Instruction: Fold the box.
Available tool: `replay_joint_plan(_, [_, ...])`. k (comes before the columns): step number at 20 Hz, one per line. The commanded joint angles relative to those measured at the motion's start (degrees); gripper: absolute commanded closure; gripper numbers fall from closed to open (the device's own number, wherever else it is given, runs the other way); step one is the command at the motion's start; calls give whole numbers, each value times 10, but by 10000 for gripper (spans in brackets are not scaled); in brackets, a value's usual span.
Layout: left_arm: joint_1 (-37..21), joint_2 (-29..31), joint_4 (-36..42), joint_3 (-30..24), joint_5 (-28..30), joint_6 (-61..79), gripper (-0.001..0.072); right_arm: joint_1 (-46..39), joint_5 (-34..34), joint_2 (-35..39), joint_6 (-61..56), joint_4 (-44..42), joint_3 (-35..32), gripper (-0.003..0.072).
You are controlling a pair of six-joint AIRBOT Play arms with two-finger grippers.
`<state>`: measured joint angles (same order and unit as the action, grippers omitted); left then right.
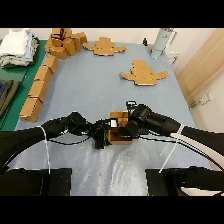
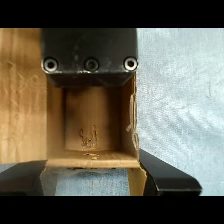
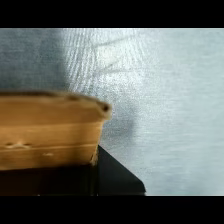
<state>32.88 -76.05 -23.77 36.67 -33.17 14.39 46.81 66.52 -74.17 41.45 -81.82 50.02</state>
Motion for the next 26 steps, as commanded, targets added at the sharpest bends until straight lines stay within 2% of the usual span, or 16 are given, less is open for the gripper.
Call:
replay_joint_plan(1, [-1, 0, -1, 0, 0, 1, 220, 1, 4, 0, 6, 8, 1, 476])
replay_joint_plan(2, [-1, 0, -1, 0, 0, 1, 220, 1, 4, 1, 6, 6, 1, 328])
replay_joint_plan(7, [0, 0, 0, 0, 0, 1, 220, 1, 3, 2, 6, -1, 1, 325])
replay_joint_plan(8, [0, 0, 0, 0, 0, 1, 220, 1, 3, 1, 6, -1, 0, 369])
replay_joint_plan(10, [0, 0, -1, 0, 0, 1, 220, 1, 3, -2, 6, -1, 0, 683])
replay_joint_plan(13, [-1, 0, -1, 0, 0, 1, 220, 2, -4, -5, 6, -12, 0, 683])
replay_joint_plan(14, [0, 0, 0, 0, 0, 1, 220, 2, -7, -5, 6, -12, 0, 594])
replay_joint_plan(15, [-1, 0, -1, 0, 0, 1, 220, 2, -7, -5, 6, -12, 1, 318])
replay_joint_plan(16, [-1, 0, 0, 0, 0, 1, 220, 2, -6, -5, 6, -14, 1, 261])
replay_joint_plan(20, [-1, 0, 0, 0, 0, 1, 220, 2, 5, 19, 6, -31, 3, 261])
replay_joint_plan(26, [-1, 0, 0, 0, 0, 1, 220, -1, 82, 119, 6, -31, 29, 268])
